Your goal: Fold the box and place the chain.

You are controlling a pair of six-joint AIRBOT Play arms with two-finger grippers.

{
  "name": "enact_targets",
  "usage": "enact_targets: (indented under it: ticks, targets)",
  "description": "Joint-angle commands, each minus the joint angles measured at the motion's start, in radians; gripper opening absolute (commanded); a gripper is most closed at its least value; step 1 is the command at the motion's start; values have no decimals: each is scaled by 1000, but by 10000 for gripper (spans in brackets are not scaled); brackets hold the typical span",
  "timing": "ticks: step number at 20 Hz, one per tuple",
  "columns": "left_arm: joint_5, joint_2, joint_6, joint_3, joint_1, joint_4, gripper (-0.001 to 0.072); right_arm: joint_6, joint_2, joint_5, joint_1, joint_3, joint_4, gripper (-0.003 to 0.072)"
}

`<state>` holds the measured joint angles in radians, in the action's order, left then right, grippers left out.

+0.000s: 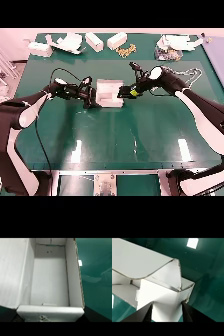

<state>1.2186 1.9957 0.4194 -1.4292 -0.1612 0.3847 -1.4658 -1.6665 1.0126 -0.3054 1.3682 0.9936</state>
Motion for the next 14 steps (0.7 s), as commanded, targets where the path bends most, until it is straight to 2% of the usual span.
enact_targets:
  ticks: [1, 4, 14]
  targets:
    - [0, -1, 0, -1, 0, 0, 579, -24, -5, -14, -14, 1, 15, 431]
    - [0, -1, 0, -1, 0, 0, 579, -43, -7, -30, -18, 1, 23, 430]
    - [0, -1, 0, -1, 0, 0, 579, -185, -37, -20, -61, 59, 180, 427]
